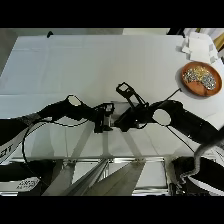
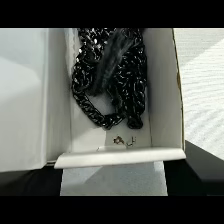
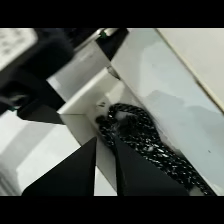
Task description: Fold the box and place the chain.
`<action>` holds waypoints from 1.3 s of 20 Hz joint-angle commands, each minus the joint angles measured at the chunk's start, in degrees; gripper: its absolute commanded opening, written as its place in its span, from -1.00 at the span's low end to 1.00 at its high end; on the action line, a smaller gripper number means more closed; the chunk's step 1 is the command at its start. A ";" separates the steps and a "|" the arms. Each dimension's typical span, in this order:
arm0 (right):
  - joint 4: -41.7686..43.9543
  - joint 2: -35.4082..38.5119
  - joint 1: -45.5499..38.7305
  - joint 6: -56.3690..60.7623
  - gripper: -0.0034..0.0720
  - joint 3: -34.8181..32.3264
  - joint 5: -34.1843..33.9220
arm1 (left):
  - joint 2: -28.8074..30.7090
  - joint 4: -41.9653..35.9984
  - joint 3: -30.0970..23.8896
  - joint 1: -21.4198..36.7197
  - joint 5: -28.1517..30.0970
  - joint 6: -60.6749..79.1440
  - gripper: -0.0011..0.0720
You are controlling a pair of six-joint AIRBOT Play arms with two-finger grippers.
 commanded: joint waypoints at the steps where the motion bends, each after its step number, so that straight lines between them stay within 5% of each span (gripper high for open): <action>1: -2.38 -0.55 -2.27 0.17 -0.36 -0.02 2.27 | 0.02 0.00 -0.02 0.04 0.02 0.00 -0.11; 6: -3.58 1.81 -8.90 -0.55 -0.36 4.55 12.98 | 0.02 0.00 -0.02 0.04 0.02 0.02 -0.11; 12: -16.90 5.29 -23.80 -0.02 -0.36 9.05 23.23 | 0.02 0.00 -0.02 0.04 0.02 0.00 -0.11; 16: -21.64 2.71 -33.00 0.48 -0.14 7.82 19.41 | 0.02 0.00 -0.02 0.04 0.02 0.00 -0.11; 26: -21.51 -15.21 -37.22 1.42 -0.12 7.82 11.39 | 0.02 0.00 -0.02 0.04 0.02 0.00 -0.11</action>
